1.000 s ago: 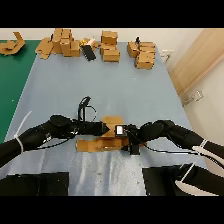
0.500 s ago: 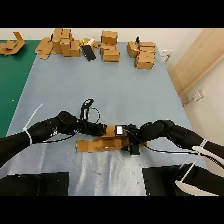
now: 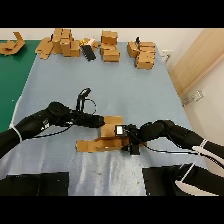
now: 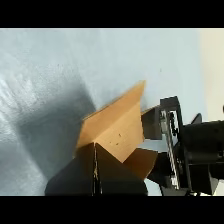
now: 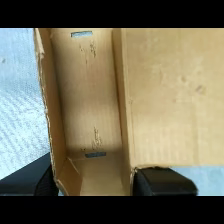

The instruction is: Fold the box.

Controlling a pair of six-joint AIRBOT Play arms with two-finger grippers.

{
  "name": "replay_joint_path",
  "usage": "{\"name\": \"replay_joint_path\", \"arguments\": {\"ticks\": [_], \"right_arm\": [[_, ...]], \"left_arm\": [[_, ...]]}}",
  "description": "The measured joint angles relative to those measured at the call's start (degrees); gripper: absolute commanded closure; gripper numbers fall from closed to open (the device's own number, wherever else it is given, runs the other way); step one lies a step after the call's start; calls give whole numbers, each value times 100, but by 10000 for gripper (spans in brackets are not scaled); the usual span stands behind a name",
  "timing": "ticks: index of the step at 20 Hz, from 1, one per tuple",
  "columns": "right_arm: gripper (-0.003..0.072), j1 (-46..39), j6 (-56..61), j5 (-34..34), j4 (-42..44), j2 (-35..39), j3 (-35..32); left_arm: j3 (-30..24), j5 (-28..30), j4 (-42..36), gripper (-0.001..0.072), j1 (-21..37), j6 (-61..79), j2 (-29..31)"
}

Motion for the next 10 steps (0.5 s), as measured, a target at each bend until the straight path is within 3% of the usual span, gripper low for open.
{"name": "replay_joint_path", "arguments": {"ticks": [4, 10], "right_arm": [[173, 0, 0, 0, -4, 0, 0], [173, 0, 0, -2, -7, 0, 0]], "left_arm": [[-153, -319, 24, 698, 503, 494, 356], [-1075, -1005, 254, 695, 909, 2022, 1375]]}}
